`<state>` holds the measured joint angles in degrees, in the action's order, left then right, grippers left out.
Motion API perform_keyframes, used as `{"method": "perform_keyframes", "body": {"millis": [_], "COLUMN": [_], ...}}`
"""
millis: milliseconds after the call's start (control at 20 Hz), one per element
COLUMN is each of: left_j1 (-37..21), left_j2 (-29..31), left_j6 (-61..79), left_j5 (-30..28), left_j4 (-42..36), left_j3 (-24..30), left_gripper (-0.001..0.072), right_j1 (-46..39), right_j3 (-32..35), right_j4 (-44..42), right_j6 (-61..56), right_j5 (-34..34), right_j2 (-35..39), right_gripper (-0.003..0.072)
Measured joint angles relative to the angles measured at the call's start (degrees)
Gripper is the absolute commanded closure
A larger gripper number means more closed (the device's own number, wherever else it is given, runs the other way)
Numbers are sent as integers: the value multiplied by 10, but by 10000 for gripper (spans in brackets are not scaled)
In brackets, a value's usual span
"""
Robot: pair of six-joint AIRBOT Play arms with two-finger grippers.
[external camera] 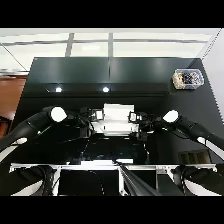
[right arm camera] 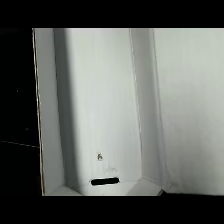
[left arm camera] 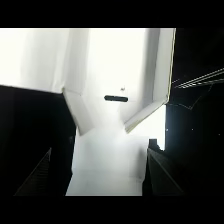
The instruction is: Fold the box and place the chain.
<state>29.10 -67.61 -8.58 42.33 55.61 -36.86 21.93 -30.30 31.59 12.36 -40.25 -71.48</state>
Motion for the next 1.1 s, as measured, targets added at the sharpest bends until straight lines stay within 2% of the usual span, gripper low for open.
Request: {"method": "perform_keyframes", "body": {"millis": [50,100,200,250,500,550,1100], "left_j1": [4,7,12,13,16,16,42], "left_j2": [-7,-12,-21,-23,-29,-30,-60], "left_j6": [0,0,3,8,31,34,43], "left_j5": [-5,-9,-10,-12,-12,-12,-42], "left_j4": [-8,-19,-40,-50,-108,-118,-176], "left_j3": [-1,-2,-3,-3,-4,-4,-4], "left_gripper": [48,147,417,458,502,549,552], "right_j1": [0,0,0,0,0,0,0], "right_j3": [0,0,0,0,0,0,0], "right_j4": [0,0,0,0,0,0,1], "right_j6": [0,0,0,0,0,0,0], "right_j5": [0,0,0,0,0,0,0], "right_j2": [0,0,0,0,0,0,0], "right_gripper": [620,620,620,620,620,620,619]}}
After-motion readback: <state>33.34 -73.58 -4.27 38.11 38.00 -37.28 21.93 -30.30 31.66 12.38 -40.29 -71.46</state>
